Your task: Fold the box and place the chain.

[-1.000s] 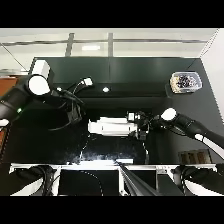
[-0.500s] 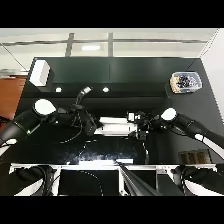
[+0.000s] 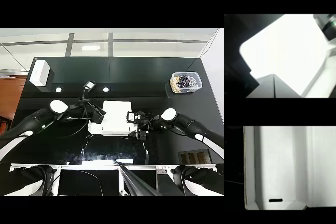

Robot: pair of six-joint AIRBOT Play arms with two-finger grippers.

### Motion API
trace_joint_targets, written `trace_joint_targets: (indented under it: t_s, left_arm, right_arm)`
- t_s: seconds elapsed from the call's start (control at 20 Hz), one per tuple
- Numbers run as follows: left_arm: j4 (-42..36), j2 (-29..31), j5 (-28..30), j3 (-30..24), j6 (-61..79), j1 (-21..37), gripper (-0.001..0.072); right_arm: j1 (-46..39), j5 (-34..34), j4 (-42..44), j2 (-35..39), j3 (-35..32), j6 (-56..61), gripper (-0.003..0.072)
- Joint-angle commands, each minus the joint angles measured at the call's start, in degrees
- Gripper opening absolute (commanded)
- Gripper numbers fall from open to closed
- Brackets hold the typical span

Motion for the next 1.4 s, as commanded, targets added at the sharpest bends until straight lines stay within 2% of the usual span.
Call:
trace_joint_targets:
  t_s: [0.0, 0.35, 0.45, 0.55, 0.7, 0.9, 1.05, 1.1, 1.2, 1.35]
  left_arm:
    - [8.57, -4.35, -2.73, 2.69, -4.74, -2.19, 0.0023]
    - [14.86, -3.39, -6.95, 6.21, -4.74, -0.20, 0.0023]
    - [16.26, 0.39, -7.41, 6.56, -4.74, 2.40, 0.0023]
    - [17.05, 4.81, -10.62, 6.51, -4.76, 5.90, 0.0023]
    - [16.87, 10.14, -14.34, 5.95, -12.15, 10.67, 0.0023]
    - [7.69, 11.45, -21.79, 3.72, -15.19, 12.57, 0.0025]
    - [-6.69, 10.49, -22.32, -1.86, -14.88, 12.33, 0.0024]
    - [-8.87, 9.86, -22.51, -3.41, -14.75, 12.33, 0.0024]
    - [-9.14, 8.04, -24.48, -5.27, -13.27, 12.11, 0.0023]
    - [-9.07, 6.10, -25.22, -5.53, -2.71, 8.90, 0.0023]
  right_arm:
    - [0.04, 0.00, 0.04, 0.02, -0.02, 0.04, 0.0235]
    - [0.04, 0.02, 0.04, 0.02, -0.02, 0.04, 0.0235]
    - [0.04, 0.00, 0.04, 0.02, -0.02, 0.04, 0.0235]
    - [0.04, 0.00, 0.04, 0.02, -0.02, 0.04, 0.0235]
    - [0.04, 0.00, 0.04, 0.02, -0.02, 0.04, 0.0235]
    - [0.04, 0.00, 0.04, 0.02, -0.02, 0.04, 0.0235]
    - [0.04, 0.00, 0.07, 0.02, -0.02, 0.04, 0.0235]
    - [0.04, 0.00, 0.04, 0.02, -0.02, 0.04, 0.0235]
    - [0.04, 0.00, 0.04, 0.02, -0.02, 0.04, 0.0235]
    - [0.04, 0.00, 0.07, 0.02, -0.02, 0.04, 0.0235]
